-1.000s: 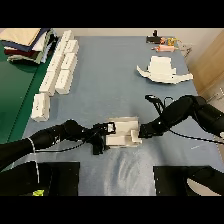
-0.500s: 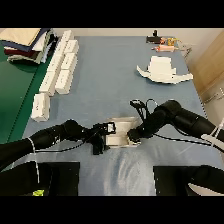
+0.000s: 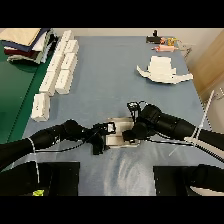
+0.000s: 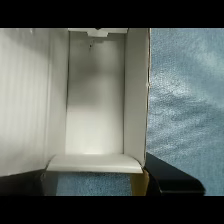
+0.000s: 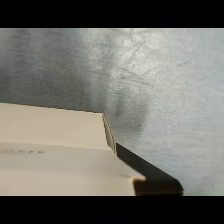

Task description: Fold the box.

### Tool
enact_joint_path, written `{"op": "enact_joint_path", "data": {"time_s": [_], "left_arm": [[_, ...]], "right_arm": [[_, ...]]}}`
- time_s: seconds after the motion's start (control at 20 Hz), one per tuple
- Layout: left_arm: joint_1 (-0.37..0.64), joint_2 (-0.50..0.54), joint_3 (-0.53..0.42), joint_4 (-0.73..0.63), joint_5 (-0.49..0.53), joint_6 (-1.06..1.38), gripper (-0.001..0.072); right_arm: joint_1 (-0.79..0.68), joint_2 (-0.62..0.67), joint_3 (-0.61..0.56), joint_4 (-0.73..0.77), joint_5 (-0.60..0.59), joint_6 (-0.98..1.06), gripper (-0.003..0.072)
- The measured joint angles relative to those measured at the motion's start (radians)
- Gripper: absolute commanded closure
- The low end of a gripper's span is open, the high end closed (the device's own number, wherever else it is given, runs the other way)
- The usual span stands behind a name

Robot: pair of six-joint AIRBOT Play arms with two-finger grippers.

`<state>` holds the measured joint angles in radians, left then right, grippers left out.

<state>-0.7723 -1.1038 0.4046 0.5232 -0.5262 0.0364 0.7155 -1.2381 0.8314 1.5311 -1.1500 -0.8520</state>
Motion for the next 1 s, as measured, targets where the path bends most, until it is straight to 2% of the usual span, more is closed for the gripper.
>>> {"op": "enact_joint_path", "data": {"time_s": [0.05, 0.15, 0.25, 0.4, 0.7, 0.75, 0.8, 0.85, 1.0], "left_arm": [[0.000, 0.000, 0.000, 0.000, 0.000, 0.000, 0.0256], [0.000, 0.000, 0.000, 0.000, 0.000, 0.000, 0.0257], [0.000, 0.000, 0.000, 0.000, 0.000, 0.000, 0.0256], [0.000, 0.000, 0.000, 0.000, 0.000, 0.000, 0.0257], [0.000, 0.000, 0.000, -0.001, 0.000, -0.002, 0.0257], [0.000, 0.000, 0.000, -0.001, 0.000, -0.002, 0.0257], [0.000, 0.000, 0.000, 0.000, 0.000, 0.001, 0.0256], [0.000, 0.000, 0.000, 0.000, 0.000, 0.002, 0.0257], [0.000, 0.000, 0.000, 0.000, 0.000, 0.001, 0.0257]], "right_arm": [[0.002, -0.009, 0.001, -0.004, -0.004, 0.016, 0.0346], [0.006, -0.024, 0.003, -0.010, -0.010, 0.040, 0.0353], [0.007, -0.032, 0.004, -0.013, -0.011, 0.053, 0.0438], [0.008, -0.037, 0.005, -0.019, -0.019, 0.064, 0.0686], [0.008, -0.040, 0.005, -0.021, -0.015, 0.054, 0.0685], [0.008, -0.039, 0.005, -0.020, -0.015, 0.049, 0.0603], [0.009, -0.040, 0.005, -0.021, -0.018, 0.034, 0.0399], [0.010, -0.040, 0.005, -0.017, -0.021, 0.031, 0.0274], [0.009, -0.039, 0.005, -0.006, -0.020, 0.022, 0.0270]]}}
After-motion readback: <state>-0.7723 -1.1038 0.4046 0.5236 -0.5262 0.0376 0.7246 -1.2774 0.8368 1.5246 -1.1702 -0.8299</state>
